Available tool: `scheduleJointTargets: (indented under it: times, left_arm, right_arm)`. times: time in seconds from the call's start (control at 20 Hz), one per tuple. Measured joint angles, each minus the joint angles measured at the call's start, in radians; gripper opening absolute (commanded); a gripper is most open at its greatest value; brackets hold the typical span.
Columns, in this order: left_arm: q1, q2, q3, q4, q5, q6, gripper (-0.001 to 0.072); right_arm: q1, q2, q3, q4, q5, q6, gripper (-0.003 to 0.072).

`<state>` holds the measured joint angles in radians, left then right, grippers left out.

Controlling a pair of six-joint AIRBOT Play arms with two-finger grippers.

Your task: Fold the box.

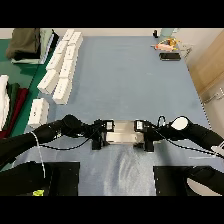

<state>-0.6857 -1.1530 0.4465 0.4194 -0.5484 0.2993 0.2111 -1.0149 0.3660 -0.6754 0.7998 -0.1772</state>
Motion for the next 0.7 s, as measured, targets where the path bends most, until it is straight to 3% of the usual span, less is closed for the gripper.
scheduleJointTargets:
  times: [0.7]
  left_arm:
    - [0.0, 0.0, 0.0, -0.001, 0.001, -0.005, 0.0465]
  right_arm:
    - [-0.005, 0.18, 0.002, -0.348, 0.039, 0.269, 0.0677]
